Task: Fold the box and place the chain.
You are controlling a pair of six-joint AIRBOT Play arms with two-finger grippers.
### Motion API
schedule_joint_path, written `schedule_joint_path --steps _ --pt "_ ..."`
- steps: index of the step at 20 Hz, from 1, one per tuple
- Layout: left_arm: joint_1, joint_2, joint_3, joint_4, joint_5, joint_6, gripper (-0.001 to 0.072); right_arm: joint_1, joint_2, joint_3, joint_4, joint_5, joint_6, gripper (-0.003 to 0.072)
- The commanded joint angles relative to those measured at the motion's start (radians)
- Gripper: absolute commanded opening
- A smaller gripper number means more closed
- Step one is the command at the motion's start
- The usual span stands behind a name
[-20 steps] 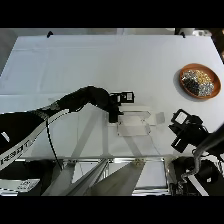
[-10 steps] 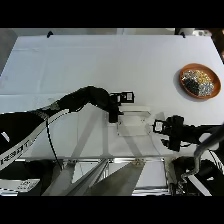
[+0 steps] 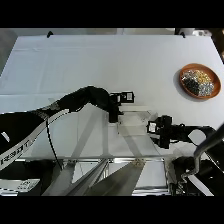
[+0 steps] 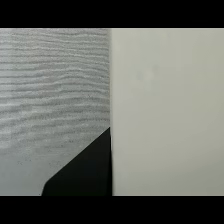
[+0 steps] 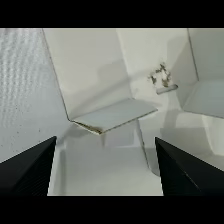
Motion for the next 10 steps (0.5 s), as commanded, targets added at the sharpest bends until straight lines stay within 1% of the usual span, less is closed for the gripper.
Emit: schedule_joint_path --steps 1,6,8,10 --pt "0.0 0.0 0.001 0.0 0.0 0.0 0.0014 0.001 -0.006 -0.032 0.023 -0.047 -0.104 0.0694" --pt "0.0 0.0 0.0 0.0 0.0 0.0 0.0014 0.001 0.006 -0.032 0.009 -0.049 -0.105 0.0694" --pt "0.0 0.0 0.0 0.0 0.0 0.0 0.0014 0.001 0.071 -0.032 -0.002 -0.045 -0.105 0.0692" --pt "0.0 0.0 0.0 0.0 0.0 0.0 0.0014 0.001 0.163 -0.032 0.007 -0.043 -0.104 0.0692"
